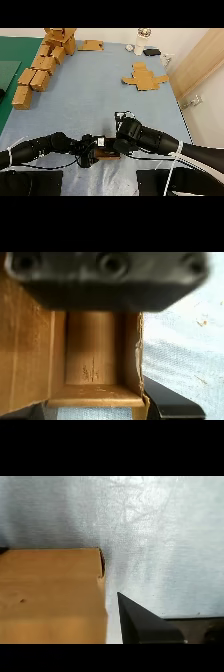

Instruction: Fold the box.

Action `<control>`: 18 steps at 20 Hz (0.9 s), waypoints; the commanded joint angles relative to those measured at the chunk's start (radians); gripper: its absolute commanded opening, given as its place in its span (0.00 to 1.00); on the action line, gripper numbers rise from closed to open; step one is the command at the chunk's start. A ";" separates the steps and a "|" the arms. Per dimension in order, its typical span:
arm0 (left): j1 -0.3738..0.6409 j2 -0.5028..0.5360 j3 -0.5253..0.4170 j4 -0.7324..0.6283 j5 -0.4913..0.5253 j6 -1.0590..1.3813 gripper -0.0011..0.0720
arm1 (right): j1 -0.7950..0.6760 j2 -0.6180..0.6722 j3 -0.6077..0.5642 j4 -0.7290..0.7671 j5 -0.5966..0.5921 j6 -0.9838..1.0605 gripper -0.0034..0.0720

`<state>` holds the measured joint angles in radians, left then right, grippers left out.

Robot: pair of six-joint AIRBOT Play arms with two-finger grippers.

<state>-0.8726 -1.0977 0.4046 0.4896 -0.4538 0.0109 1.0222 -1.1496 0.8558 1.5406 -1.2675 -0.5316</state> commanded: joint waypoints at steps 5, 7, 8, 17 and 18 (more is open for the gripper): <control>0.000 0.000 0.000 0.000 0.000 0.000 0.67 | -0.003 0.156 0.006 -0.009 -0.096 0.011 0.42; 0.000 0.000 0.000 0.000 0.000 0.000 0.67 | -0.019 0.189 0.005 -0.048 -0.191 0.009 0.05; 0.000 0.000 0.000 0.000 0.000 0.000 0.67 | -0.044 0.199 0.002 -0.082 -0.235 -0.009 0.05; 0.000 0.000 0.000 0.000 0.000 0.000 0.67 | -0.879 -0.015 -0.061 1.188 0.200 -1.751 0.04; 0.000 0.000 0.000 0.000 0.000 0.000 0.67 | -0.923 -0.077 -0.061 1.261 0.132 -1.808 0.04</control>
